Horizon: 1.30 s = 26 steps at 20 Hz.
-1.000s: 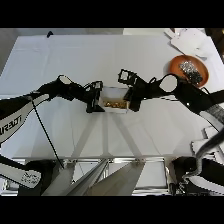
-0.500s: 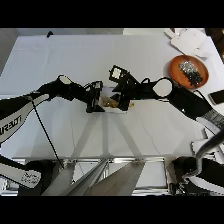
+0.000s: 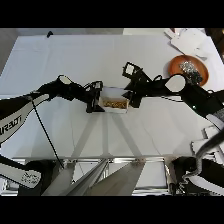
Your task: Fold the box and place the chain.
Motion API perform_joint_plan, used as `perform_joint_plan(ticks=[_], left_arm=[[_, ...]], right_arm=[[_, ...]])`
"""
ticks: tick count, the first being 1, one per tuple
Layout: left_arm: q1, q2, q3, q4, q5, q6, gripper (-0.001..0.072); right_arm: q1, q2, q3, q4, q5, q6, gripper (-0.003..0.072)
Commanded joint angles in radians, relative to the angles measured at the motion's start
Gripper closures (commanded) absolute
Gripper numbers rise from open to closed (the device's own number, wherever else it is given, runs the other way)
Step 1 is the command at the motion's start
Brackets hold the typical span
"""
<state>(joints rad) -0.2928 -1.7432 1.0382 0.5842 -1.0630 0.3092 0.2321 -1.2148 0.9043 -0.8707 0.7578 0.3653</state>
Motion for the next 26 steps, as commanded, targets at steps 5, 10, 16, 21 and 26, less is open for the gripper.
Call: perform_joint_plan(ticks=[5, 10, 16, 21, 26], left_arm=[[0.0, -0.001, 0.0, 0.0, 0.0, 0.0, 0.033], [0.0, -0.001, 0.0, 0.0, 0.0, 0.0, 0.033], [0.0, -0.001, 0.0, 0.0, 0.0, 0.0, 0.033], [0.0, -0.001, 0.0, 0.0, 0.0, 0.0, 0.033], [0.0, -0.001, 0.0, 0.0, 0.0, 0.0, 0.033]], right_arm=[[-0.039, 0.001, -0.134, -0.097, -0.063, -0.015, 0.0388], [-0.039, -0.095, -0.138, -0.187, -0.143, -0.112, 0.0218], [-0.038, -0.201, -0.138, -0.175, -0.165, -0.136, 0.0265], [-0.038, -0.203, -0.138, -0.175, -0.22, -0.13, 0.0392], [-0.016, -0.203, -0.138, -0.153, -0.227, -0.131, 0.0451]])
